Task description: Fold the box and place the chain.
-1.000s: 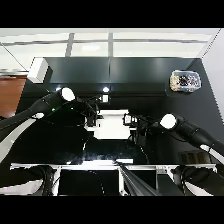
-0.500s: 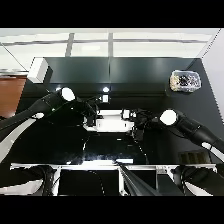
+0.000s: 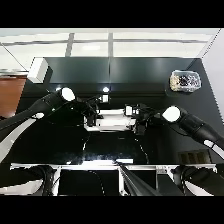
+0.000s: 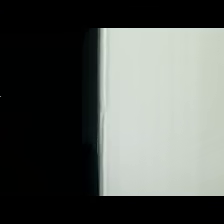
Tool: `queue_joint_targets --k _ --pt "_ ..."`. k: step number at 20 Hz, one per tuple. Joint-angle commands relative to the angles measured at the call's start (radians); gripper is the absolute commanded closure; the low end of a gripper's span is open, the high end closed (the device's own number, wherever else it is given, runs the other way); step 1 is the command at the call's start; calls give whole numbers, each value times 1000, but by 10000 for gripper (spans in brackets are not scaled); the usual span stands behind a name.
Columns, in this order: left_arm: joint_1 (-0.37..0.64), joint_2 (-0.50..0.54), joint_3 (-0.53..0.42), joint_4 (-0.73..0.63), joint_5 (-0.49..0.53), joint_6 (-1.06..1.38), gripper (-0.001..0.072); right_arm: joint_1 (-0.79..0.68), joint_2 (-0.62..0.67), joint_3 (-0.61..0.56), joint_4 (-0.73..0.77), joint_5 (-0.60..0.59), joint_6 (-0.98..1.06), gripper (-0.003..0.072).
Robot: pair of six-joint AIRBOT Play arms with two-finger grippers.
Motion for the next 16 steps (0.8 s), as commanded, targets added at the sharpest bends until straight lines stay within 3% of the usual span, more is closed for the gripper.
queue_joint_targets --k 1,6,16 --pt "-1 0 0 0 -2 0 683 -14 -2 1 67 -13 -55 92" --pt "-1 0 0 0 -2 1 683 -24 -34 1 209 0 -180 92" --pt "-1 0 0 0 -2 0 683 -37 -71 1 250 49 -234 92"
